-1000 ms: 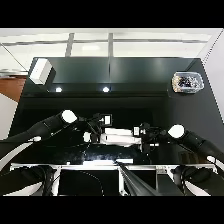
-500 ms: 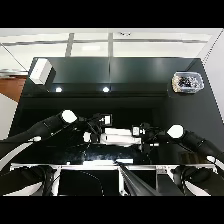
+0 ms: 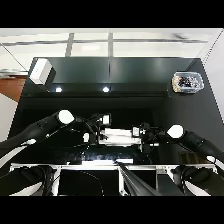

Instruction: Fold the box and place the chain.

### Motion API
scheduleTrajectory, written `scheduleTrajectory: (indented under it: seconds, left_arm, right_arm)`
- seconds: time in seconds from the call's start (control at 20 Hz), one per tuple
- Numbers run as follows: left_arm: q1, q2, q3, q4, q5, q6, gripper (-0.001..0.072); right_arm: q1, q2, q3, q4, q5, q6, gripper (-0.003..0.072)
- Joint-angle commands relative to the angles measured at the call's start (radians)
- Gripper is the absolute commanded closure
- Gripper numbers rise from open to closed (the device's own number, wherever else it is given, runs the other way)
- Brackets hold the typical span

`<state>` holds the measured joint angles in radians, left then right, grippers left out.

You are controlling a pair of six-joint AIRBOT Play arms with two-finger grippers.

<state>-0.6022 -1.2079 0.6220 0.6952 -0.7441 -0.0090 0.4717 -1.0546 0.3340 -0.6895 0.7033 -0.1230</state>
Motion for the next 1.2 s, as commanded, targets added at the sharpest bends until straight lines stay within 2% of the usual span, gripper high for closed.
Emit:
scheduleTrajectory:
  seconds: [0.0,0.1,0.2,0.35,0.45,0.5,0.55,0.65,0.7,0.75,0.8,1.0,1.15]
  left_arm:
    - [0.001,0.093,0.0,0.233,-0.024,-0.263,0.0087]
    - [0.001,0.163,0.0,0.36,-0.079,-0.434,0.0077]
    - [0.001,0.232,0.0,0.426,-0.166,-0.569,0.0077]
    - [-0.001,0.285,0.0,0.417,-0.316,-0.775,0.0096]
    - [-0.002,0.278,-0.002,0.36,-0.361,-0.883,0.0097]
    - [-0.002,0.274,-0.002,0.311,-0.367,-0.89,0.0165]
    - [-0.002,0.272,-0.002,0.252,-0.366,-0.889,0.035]
    - [-0.002,0.269,-0.002,0.124,-0.364,-0.867,0.0639]
    - [-0.002,0.269,-0.002,0.08,-0.361,-0.824,0.0678]
    - [-0.009,0.269,-0.002,0.043,-0.346,-0.788,0.0679]
    - [-0.026,0.269,-0.002,0.018,-0.311,-0.763,0.0679]
    - [-0.139,0.264,-0.009,0.01,-0.15,-0.746,0.0679]
    - [-0.195,0.264,-0.045,-0.003,0.088,-0.752,0.0678]
  right_arm:
    - [0.001,-0.001,-0.001,0.001,-0.001,-0.017,0.0145]
    - [0.001,-0.001,-0.001,0.001,0.005,-0.035,0.0145]
    - [0.001,-0.001,-0.001,0.001,0.016,-0.052,0.0145]
    - [0.001,-0.001,-0.001,0.001,0.018,-0.106,0.0145]
    - [0.001,-0.001,-0.001,0.004,0.017,-0.111,0.0145]
    - [0.001,-0.001,-0.001,0.009,0.017,-0.11,0.0145]
    - [0.001,-0.001,-0.001,0.01,0.017,-0.11,0.0145]
    - [0.001,-0.001,-0.001,0.01,0.018,-0.11,0.0145]
    - [0.001,-0.001,-0.001,0.009,0.018,-0.11,0.0147]
    - [0.001,-0.001,-0.001,0.009,0.018,-0.11,0.0273]
    - [0.001,-0.001,-0.001,0.008,0.02,-0.11,0.036]
    - [0.001,-0.001,-0.001,0.009,0.02,-0.11,0.0367]
    - [0.001,-0.001,-0.001,0.009,0.019,-0.11,0.0367]
